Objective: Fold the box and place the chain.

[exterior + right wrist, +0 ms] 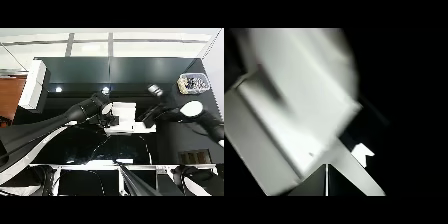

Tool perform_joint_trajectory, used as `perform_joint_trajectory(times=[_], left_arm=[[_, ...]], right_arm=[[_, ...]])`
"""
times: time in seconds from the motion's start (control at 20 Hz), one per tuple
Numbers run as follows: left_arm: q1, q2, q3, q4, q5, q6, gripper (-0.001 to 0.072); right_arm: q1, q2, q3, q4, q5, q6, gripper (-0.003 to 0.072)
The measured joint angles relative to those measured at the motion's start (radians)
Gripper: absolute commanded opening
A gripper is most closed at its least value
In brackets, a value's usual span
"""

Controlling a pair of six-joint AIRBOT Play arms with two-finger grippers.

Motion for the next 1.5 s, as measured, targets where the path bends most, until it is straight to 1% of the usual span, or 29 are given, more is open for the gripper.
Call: perform_joint_trajectory(times=[0.1, 0.2, 0.3, 0.35, 0.5, 0.65, 0.85, 0.95, 1.0, 1.05, 1.1, 1.3, 1.5], left_arm=[[0.0, 0.0, 0.0, 0.0, 0.0, 0.0, 0.003], [0.0, 0.0, 0.0, 0.001, 0.0, 0.0, 0.003], [0.0, 0.0, 0.0, 0.002, 0.0, 0.001, 0.003], [0.0, 0.0, 0.0, 0.002, 0.0, 0.001, 0.003], [0.0, 0.0, 0.0, 0.002, 0.0, 0.002, 0.003], [0.001, 0.0, 0.0, 0.002, 0.0, 0.001, 0.003], [0.002, 0.0, 0.0, 0.002, -0.001, 0.001, 0.003], [0.002, 0.0, 0.0, 0.003, -0.001, 0.001, 0.003], [0.002, 0.0, 0.0, 0.003, -0.002, 0.001, 0.003], [0.002, 0.0, 0.0, 0.003, -0.002, 0.002, 0.003], [0.002, 0.0, 0.0, 0.003, -0.002, 0.002, 0.003], [0.002, 0.0, 0.0, 0.003, -0.002, 0.002, 0.003], [0.002, 0.0, 0.0, 0.003, -0.002, 0.002, 0.003]], right_arm=[[-0.156, 0.045, 0.021, -0.155, 0.09, 0.25, 0.0017], [-0.309, 0.068, 0.01, -0.246, 0.151, 0.446, 0.0016], [-0.42, 0.066, -0.032, -0.246, 0.192, 0.547, 0.0015], [-0.456, 0.05, -0.06, -0.222, 0.212, 0.565, 0.0015], [-0.486, -0.04, -0.125, -0.092, 0.243, 0.521, 0.0016], [-0.423, -0.161, -0.152, 0.051, 0.24, 0.414, 0.0017], [-0.322, -0.268, -0.149, 0.246, 0.235, 0.22, 0.0018], [-0.299, -0.289, -0.126, 0.297, 0.245, 0.157, 0.0019], [-0.291, -0.295, -0.111, 0.304, 0.257, 0.137, 0.0111], [-0.286, -0.299, -0.095, 0.305, 0.275, 0.122, 0.0409], [-0.282, -0.303, -0.076, 0.301, 0.298, 0.109, 0.0626], [-0.274, -0.309, -0.022, 0.299, 0.397, 0.089, 0.0626], [-0.226, -0.311, 0.003, 0.3, 0.419, 0.113, 0.0616]])
